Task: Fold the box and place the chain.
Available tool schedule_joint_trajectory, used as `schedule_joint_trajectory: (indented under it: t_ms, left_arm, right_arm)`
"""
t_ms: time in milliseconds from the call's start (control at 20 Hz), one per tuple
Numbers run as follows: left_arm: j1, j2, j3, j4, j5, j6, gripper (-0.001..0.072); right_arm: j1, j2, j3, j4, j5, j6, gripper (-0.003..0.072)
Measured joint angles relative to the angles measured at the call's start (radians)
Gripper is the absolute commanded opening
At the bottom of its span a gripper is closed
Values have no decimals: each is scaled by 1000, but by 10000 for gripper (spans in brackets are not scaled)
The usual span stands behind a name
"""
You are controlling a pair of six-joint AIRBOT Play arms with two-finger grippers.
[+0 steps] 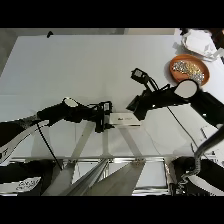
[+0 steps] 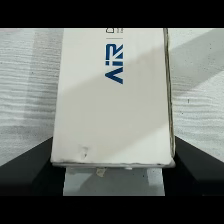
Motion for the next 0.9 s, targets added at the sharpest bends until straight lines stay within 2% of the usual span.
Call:
schedule_joint_trajectory:
  t_ms: [150,250,450,700,750,800,900]
  left_arm:
    - [0,0,0,0,0,1,325]
    - [0,0,0,0,0,1,325]
    - [0,0,0,0,-1,1,325]
    - [0,0,0,-1,-8,0,299]
    - [0,0,0,-2,-8,0,128]
    - [0,0,0,-2,-8,0,15]
    - [0,7,0,-2,-6,1,8]
  right_arm:
    - [-2,54,31,-323,152,281,20]
    - [-16,68,40,-447,255,388,20]
    - [-55,79,47,-537,344,484,20]
    - [-72,77,48,-549,326,522,20]
    - [-73,75,48,-544,323,525,20]
    - [-74,74,48,-539,320,526,20]
    - [-75,72,48,-533,317,529,20]
